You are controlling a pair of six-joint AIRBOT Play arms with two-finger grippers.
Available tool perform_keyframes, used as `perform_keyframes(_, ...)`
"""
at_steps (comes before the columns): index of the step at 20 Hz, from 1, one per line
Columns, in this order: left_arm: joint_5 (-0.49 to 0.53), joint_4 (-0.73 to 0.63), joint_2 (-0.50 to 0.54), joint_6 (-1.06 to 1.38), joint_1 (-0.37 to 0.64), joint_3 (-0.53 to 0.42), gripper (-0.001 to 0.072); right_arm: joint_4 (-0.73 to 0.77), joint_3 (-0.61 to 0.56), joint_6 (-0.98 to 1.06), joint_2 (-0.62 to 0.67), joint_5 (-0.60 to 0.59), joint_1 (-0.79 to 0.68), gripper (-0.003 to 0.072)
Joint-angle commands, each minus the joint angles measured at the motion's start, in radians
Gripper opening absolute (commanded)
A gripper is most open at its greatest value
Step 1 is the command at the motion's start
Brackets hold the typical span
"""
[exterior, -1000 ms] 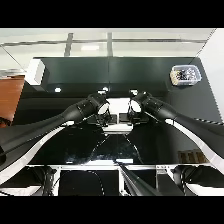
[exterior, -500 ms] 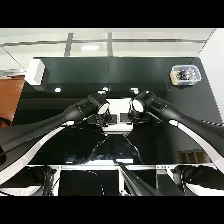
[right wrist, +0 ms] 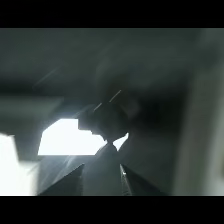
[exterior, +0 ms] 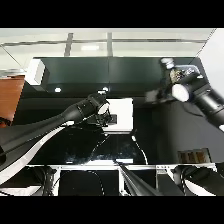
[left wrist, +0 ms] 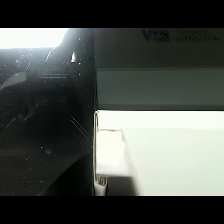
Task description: Fold the box and place the chain.
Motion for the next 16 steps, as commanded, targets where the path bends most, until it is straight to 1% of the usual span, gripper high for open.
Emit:
perform_keyframes(1,0.000,0.000,0.001,0.001,0.001,0.000,0.0027,-0.219,-0.002,-0.020,0.008,-0.153,-0.192,0.0720)
perform_keyframes(3,0.001,0.000,0.001,0.001,0.001,0.000,0.0027,-0.167,0.003,-0.027,-0.068,-0.286,-0.333,0.0720)
perform_keyframes(4,0.000,0.001,0.001,0.001,0.001,0.000,0.0027,-0.133,0.026,-0.039,-0.121,-0.333,-0.400,0.0720)
perform_keyframes(6,0.000,0.000,0.001,0.001,0.001,0.000,0.0027,-0.074,0.117,-0.045,-0.241,-0.372,-0.503,0.0720)
perform_keyframes(7,0.000,0.000,0.001,0.001,0.001,0.000,0.0027,-0.061,0.182,-0.046,-0.305,-0.366,-0.538,0.0720)
perform_keyframes(9,0.000,0.000,0.001,0.001,0.001,0.000,0.0027,-0.055,0.353,-0.076,-0.455,-0.299,-0.579,0.0720)
perform_keyframes(12,-0.001,0.000,0.001,0.001,0.001,0.000,0.0027,-0.019,0.652,-0.181,-0.683,-0.099,-0.603,0.0720)
perform_keyframes(13,-0.001,0.000,0.001,0.001,0.001,0.000,0.0027,0.013,0.730,-0.198,-0.741,-0.050,-0.610,0.0720)
perform_keyframes(15,-0.001,0.000,0.001,0.001,0.001,0.000,0.0027,0.088,0.829,-0.201,-0.821,0.008,-0.627,0.0532)
perform_keyframes(16,-0.001,0.000,0.001,0.001,0.001,0.000,0.0027,0.114,0.842,-0.201,-0.841,0.014,-0.632,0.0518)
